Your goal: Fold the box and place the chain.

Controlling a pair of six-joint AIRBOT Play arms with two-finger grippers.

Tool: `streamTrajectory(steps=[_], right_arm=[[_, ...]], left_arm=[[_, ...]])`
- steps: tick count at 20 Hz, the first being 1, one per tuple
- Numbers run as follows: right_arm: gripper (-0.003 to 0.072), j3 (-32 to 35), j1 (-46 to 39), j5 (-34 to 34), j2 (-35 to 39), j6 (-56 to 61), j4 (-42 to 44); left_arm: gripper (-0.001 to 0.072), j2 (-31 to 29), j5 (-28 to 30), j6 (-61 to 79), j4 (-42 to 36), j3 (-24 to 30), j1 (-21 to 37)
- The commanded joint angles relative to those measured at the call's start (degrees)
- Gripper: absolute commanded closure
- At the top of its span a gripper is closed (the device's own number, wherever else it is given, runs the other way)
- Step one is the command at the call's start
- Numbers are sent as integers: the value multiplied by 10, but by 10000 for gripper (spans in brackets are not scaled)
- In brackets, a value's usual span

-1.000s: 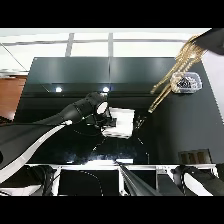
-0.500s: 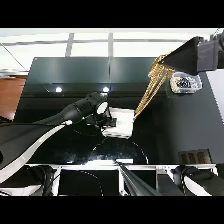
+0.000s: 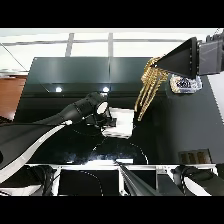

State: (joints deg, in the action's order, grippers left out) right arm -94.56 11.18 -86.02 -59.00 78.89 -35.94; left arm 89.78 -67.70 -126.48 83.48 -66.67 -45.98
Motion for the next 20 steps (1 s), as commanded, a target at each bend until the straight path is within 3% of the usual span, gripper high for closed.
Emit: streamTrajectory(steps=[1,14,20], right_arm=[[677,0,0,16,0,-6,47],[677,-1,-10,14,2,-9,52],[677,-5,-9,-10,16,4,-33]], left_arm=[[681,0,0,0,0,-1,0],[681,1,-1,0,0,-1,0],[681,1,-1,0,0,-1,0]])
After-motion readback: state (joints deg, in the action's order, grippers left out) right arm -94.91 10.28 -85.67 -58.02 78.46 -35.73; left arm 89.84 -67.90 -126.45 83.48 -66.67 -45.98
